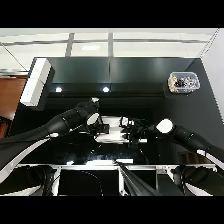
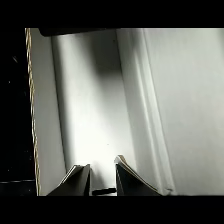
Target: Fold the box and place the chain.
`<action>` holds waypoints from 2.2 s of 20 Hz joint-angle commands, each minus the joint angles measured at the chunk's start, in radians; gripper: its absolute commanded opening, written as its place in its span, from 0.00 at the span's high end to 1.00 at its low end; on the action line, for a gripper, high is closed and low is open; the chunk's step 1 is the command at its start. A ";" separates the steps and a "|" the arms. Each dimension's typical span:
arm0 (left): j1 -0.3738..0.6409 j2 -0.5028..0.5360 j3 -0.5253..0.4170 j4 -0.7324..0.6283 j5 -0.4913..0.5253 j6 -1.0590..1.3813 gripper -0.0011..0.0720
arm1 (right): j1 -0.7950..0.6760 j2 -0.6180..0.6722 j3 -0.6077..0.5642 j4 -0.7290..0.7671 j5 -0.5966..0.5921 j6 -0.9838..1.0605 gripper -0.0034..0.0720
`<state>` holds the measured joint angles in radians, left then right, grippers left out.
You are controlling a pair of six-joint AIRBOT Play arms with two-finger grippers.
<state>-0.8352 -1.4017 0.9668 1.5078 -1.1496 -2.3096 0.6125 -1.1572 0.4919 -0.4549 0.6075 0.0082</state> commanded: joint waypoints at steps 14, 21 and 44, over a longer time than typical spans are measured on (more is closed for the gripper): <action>0.001 -0.001 0.000 -0.002 -0.014 0.002 0.95 | -0.196 0.181 0.067 -0.501 0.270 0.999 0.94; 0.002 -0.001 0.000 -0.002 -0.011 0.002 0.95 | -0.658 0.259 -0.010 -0.533 0.409 1.464 0.94; 0.002 -0.001 0.000 -0.002 -0.008 0.002 0.95 | -0.379 -0.038 0.047 0.059 0.496 1.104 0.16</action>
<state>-0.8341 -1.4021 0.9672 1.5063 -1.1553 -2.3081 0.2047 -1.1938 0.5282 -0.4133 1.1076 1.0893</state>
